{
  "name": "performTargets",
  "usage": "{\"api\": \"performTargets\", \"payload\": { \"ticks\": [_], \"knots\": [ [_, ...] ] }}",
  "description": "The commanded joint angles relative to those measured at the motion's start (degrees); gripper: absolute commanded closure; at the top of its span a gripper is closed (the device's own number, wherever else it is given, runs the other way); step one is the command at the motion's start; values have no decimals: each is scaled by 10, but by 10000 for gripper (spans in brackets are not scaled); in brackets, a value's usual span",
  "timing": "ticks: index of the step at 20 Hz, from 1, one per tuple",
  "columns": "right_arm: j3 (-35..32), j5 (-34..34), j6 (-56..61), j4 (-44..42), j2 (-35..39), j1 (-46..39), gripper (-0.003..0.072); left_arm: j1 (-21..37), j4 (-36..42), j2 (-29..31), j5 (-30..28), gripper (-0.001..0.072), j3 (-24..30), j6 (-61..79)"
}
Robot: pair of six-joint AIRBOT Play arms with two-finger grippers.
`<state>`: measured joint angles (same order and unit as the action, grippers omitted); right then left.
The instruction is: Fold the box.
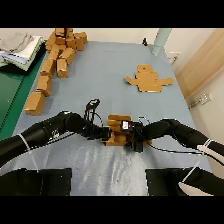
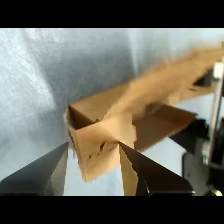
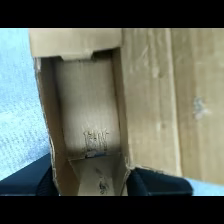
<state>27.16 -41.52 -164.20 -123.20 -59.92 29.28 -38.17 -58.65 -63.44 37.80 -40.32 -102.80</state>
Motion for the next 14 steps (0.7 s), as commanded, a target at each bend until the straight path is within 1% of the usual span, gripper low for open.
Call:
{"api": "performTargets", "payload": {
  "ticks": [1, 4, 9, 11, 14],
  "knots": [
    [0, 0, 0, 0, 0, 0, 226, -42, -138, -33, 21, 208, -48, -147],
    [0, 0, 0, 0, 0, 0, 226, -74, -203, -67, 69, 209, -94, -219],
    [0, 0, 0, 0, 0, 0, 225, -105, -252, -113, 144, 209, -150, -277],
    [0, 0, 0, 0, 0, 0, 226, -112, -265, -121, 163, 208, -166, -280],
    [0, 0, 0, 0, 0, 0, 225, -110, -264, -122, 176, 209, -183, -280]
  ]
}}
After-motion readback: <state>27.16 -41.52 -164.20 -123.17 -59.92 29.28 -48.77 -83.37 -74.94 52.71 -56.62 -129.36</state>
